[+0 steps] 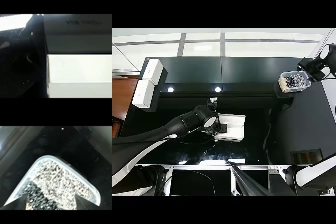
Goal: Fold the box and place the chain.
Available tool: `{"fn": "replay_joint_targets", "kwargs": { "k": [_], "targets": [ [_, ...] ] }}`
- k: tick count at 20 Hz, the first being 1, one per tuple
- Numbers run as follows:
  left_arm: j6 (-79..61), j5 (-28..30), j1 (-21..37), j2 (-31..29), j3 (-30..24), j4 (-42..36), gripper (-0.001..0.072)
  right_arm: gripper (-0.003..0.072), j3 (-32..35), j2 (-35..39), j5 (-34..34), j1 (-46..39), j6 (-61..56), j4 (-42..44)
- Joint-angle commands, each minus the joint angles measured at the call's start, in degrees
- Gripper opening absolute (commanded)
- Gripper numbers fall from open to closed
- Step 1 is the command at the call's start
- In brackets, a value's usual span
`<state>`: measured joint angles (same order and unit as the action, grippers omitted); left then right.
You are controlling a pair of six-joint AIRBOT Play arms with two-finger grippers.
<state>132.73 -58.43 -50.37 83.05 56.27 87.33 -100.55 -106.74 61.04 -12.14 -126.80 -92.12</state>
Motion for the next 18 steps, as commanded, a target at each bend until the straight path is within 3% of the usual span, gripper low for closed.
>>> {"fn": "replay_joint_targets", "kwargs": {
  "k": [1, 8, 9, 10, 12, 13, 14, 18],
  "targets": [
    [-0.1, 0.1, 0.0, 0.0, 0.0, 0.0, 0.003, 0.0698, -0.8, -2.6, 0.1, -0.5, -1.6, -0.9],
    [-0.1, 0.1, 0.0, 0.0, 0.0, 0.0, 0.003, 0.0697, -0.9, -5.9, -2.3, -0.5, -1.5, -0.8],
    [-0.1, 0.1, 0.0, 0.0, 0.0, 0.0, 0.003, 0.063, -0.9, -6.1, -2.5, -0.5, -1.1, -0.5],
    [-0.1, 0.1, 0.0, 0.0, 0.0, 0.0, 0.003, 0.0493, -0.9, -6.0, -2.8, -0.5, -0.1, 0.2],
    [-0.1, 0.1, 0.0, 0.0, 0.0, 0.0, 0.003, 0.0114, -1.7, -6.0, -2.3, -0.5, 4.0, 2.8],
    [-0.1, 0.1, 0.0, 0.0, 0.0, 0.0, 0.003, 0.0113, -2.4, -6.0, -1.6, -0.5, 5.7, 4.1],
    [-0.1, 0.1, 0.0, 0.0, 0.0, 0.0, 0.003, 0.0043, -3.0, -5.6, -0.4, -0.5, 6.8, 5.0],
    [-0.1, 0.1, 0.0, 0.0, 0.0, 0.1, 0.003, 0.0038, -5.2, -0.6, 2.0, -0.6, 14.5, 5.3]
  ]
}}
